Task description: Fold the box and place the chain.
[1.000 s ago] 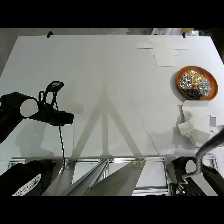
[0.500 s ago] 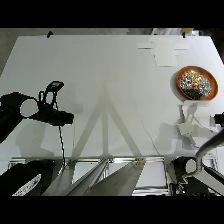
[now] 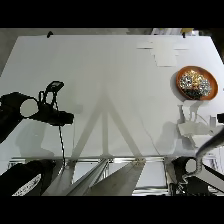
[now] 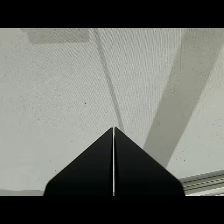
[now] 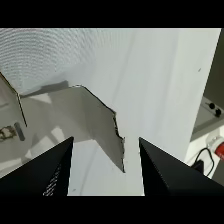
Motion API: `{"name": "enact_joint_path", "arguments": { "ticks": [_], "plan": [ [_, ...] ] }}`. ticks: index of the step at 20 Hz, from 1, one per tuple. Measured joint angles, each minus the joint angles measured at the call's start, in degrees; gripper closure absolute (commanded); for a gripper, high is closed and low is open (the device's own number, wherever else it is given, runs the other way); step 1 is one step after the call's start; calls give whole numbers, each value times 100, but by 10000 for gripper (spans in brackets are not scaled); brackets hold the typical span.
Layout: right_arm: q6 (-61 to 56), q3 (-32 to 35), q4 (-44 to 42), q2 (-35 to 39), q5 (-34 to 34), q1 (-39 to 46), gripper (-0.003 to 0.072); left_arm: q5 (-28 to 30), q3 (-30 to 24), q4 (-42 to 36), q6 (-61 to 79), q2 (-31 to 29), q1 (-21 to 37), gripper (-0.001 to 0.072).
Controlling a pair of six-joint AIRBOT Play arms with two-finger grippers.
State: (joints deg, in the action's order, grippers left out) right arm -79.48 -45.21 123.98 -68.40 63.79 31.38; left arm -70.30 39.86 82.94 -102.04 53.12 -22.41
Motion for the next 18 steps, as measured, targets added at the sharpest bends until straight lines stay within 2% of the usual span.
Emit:
{"name": "enact_joint_path", "arguments": {
  "ticks": [6,7,12,13,18],
  "plan": [
    [155,-42,13,-330,50,92,313,0,0,0,2,0,0,702],
    [181,-42,33,-389,83,168,387,0,0,0,2,0,0,702],
    [376,-42,-166,-520,116,564,555,0,0,0,0,0,0,702],
    [461,-42,-278,-529,105,566,664,-2,0,2,2,0,0,702],
    [719,-42,-741,-409,179,120,671,0,0,0,0,0,0,702]
  ]
}}
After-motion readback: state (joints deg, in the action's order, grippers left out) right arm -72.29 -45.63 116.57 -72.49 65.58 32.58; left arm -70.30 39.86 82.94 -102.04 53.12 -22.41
